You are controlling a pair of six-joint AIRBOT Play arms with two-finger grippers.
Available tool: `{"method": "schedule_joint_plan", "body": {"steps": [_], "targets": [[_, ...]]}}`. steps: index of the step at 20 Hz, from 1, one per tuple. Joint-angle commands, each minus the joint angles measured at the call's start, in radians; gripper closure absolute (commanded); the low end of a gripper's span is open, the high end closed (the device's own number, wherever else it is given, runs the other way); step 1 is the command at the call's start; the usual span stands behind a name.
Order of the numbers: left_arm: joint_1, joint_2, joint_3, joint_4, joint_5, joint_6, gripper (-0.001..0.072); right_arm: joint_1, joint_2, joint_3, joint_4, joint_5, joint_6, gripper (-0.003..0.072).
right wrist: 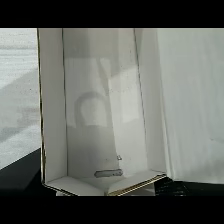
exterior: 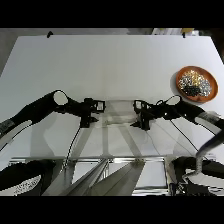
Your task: Fold the box and place the chain.
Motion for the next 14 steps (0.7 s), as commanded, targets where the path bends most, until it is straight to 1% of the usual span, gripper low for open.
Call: {"method": "schedule_joint_plan", "body": {"steps": [1,6,7,9,14], "targets": [[-0.007,-0.021,-0.001,-0.034,0.020,0.111,0.0358,0.000,0.001,0.000,0.000,0.000,0.000,0.0348],[-0.031,-0.031,-0.001,-0.066,0.021,0.119,0.0368,0.000,0.001,0.000,0.000,0.000,0.000,0.0348],[-0.039,-0.031,-0.002,-0.073,0.024,0.118,0.0382,0.000,0.001,0.000,0.000,0.000,0.000,0.0348],[-0.053,-0.031,-0.001,-0.092,0.023,0.118,0.0459,0.000,0.001,0.000,0.000,0.000,0.000,0.0348],[-0.070,-0.044,-0.001,-0.159,0.044,0.117,0.0459,0.000,0.001,0.000,0.000,0.000,0.000,0.0348]]}}
